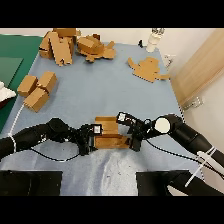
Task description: Fold the box.
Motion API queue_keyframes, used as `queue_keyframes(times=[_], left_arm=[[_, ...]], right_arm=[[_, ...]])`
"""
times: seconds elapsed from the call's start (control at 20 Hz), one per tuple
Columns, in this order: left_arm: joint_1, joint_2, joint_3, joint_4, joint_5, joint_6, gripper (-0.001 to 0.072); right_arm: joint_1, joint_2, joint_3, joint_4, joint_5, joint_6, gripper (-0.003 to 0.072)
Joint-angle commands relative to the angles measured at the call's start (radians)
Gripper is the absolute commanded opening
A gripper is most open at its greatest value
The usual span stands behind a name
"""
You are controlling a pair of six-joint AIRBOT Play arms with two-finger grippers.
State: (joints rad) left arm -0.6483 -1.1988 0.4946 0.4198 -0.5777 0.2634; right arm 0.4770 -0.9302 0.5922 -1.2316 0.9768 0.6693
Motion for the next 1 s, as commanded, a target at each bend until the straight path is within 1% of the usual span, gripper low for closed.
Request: queue_keyframes(times=[0.0,0.3,0.5,0.6,0.65,0.7,0.75,0.85,0.9,0.95], left_arm=[[0.0,0.0,0.001,0.0,0.0,0.0,0.0442],[0.0,0.0,0.001,0.0,0.0,0.0,0.0442],[0.0,0.0,0.001,0.0,0.0,0.0,0.0443],[0.0,0.0,0.001,0.0,0.0,0.0,0.0442],[0.0,0.0,0.001,0.0,0.0,0.0,0.0442],[0.0,0.0,0.001,0.0,0.0,0.0,0.0442],[0.0,0.0,0.001,0.0,-0.001,0.0,0.0442],[0.0,0.0,0.001,0.0,-0.001,0.0,0.0443],[0.0,0.0,0.001,0.0,-0.001,0.0,0.0442],[0.0,0.0,0.001,0.0,-0.001,0.0,0.0443]], right_arm=[[0.049,-0.026,0.0,-0.011,-0.017,0.0,0.0506],[0.049,-0.031,0.001,-0.001,-0.02,-0.005,0.0506],[0.053,-0.043,0.001,0.116,-0.06,-0.097,0.0506],[0.08,-0.057,0.0,0.149,-0.084,-0.112,0.0495],[0.095,-0.065,0.0,0.151,-0.081,-0.111,0.0405],[0.109,-0.075,0.0,0.148,-0.076,-0.112,0.0347],[0.116,-0.082,0.0,0.145,-0.076,-0.111,0.0272],[0.116,-0.091,0.001,0.143,-0.086,-0.111,0.0143],[0.116,-0.094,0.001,0.138,-0.099,-0.112,0.013],[0.116,-0.096,0.001,0.135,-0.107,-0.113,0.0087]])
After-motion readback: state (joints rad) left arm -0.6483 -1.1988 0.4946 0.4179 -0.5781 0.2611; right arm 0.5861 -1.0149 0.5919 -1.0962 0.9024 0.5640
